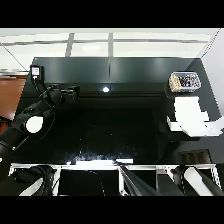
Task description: Fold the box and place the chain.
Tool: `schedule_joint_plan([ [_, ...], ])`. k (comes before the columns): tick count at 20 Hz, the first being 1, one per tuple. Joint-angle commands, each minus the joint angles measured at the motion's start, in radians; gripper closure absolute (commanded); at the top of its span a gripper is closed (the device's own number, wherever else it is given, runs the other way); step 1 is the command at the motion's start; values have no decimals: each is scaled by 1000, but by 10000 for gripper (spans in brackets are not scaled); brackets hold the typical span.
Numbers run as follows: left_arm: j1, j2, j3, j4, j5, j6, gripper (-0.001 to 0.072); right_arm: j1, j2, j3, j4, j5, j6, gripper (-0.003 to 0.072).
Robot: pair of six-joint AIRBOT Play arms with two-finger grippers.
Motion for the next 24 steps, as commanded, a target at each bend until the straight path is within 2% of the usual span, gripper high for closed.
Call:
schedule_joint_plan([
  [1, 0, -2, 0, 0, -3, 0, 3, -298, -304, 216, -254, 467, 237, -22],
  [3, 0, -2, 0, 0, -3, 0, 3, -372, -444, 305, -231, 707, 187, -22],
  [6, 0, -2, 0, 0, -3, 0, 3, -352, -573, 392, -188, 933, -10, -21],
  [10, 0, -2, 0, 0, -5, 0, 3, -249, -622, 420, -227, 886, -122, -20],
  [11, 0, -2, 0, 0, -5, 0, 3, -221, -636, 436, -263, 874, -121, 28],
  [12, 0, -2, 0, 0, -5, 0, 3, -190, -653, 458, -309, 873, -117, 155],
  [14, 0, -2, 0, 0, -14, 0, 3, -137, -669, 500, -412, 882, -117, 159],
  [15, 0, -2, 0, 0, -19, 0, 3, -120, -669, 515, -452, 884, -117, 293],
  [16, 0, -2, 0, 0, -25, 0, 4, -114, -669, 523, -457, 887, -117, 310],
  [17, 0, -2, 0, 0, -31, 0, 4, -112, -669, 526, -455, 893, -119, 532],
  [18, 0, -2, 0, 0, -31, 0, 4, -112, -669, 526, -456, 913, -130, 644],
  [19, 0, -2, 0, 0, -31, 0, 4, -112, -669, 526, -456, 938, -144, 671],
  [21, 0, -2, 0, 0, -31, 0, 4, -112, -666, 524, -418, 980, -144, 672],
  [24, 0, -2, 0, 0, -34, 0, 4, -92, -628, 486, -243, 1010, -214, 672],
])
